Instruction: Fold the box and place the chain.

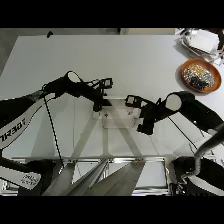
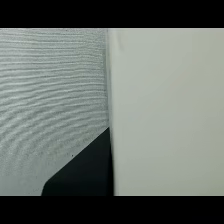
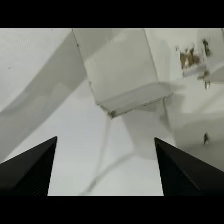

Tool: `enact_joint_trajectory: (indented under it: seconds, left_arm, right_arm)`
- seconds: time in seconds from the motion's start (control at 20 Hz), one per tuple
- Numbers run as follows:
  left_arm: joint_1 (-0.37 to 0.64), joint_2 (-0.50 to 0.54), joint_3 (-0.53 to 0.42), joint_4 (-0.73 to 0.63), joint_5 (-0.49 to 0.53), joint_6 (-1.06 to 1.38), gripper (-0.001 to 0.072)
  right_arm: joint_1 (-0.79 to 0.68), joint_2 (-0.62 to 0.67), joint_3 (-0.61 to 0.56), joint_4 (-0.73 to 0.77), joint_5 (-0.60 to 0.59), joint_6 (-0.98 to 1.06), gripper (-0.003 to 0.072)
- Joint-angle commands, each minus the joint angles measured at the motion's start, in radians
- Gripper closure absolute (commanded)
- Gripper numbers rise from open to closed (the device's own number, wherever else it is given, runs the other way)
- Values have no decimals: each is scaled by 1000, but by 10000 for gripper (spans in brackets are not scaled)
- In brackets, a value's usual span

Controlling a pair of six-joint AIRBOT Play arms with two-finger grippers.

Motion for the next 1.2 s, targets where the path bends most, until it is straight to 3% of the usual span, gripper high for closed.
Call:
enact_joint_trajectory:
  seconds: [0.0,0.1,0.3,0.65,0.95,1.15]
  left_arm:
    - [0,-1,0,1,0,0,698]
    - [0,-1,0,1,-1,0,698]
    - [-1,-1,0,1,-1,0,698]
    - [-1,-1,0,1,-1,0,698]
    - [-1,-1,0,1,-1,0,698]
    - [-1,-1,0,1,-1,0,698]
  right_arm:
    - [56,-42,-31,-75,-224,-101,-31]
    - [106,-15,-73,-119,-339,-133,-21]
    - [180,-11,-153,-117,-425,-226,-19]
    - [185,-8,-158,-116,-582,-227,-14]
    - [110,39,-103,-107,-542,-254,-12]
    - [64,39,-102,-22,-526,-293,-13]
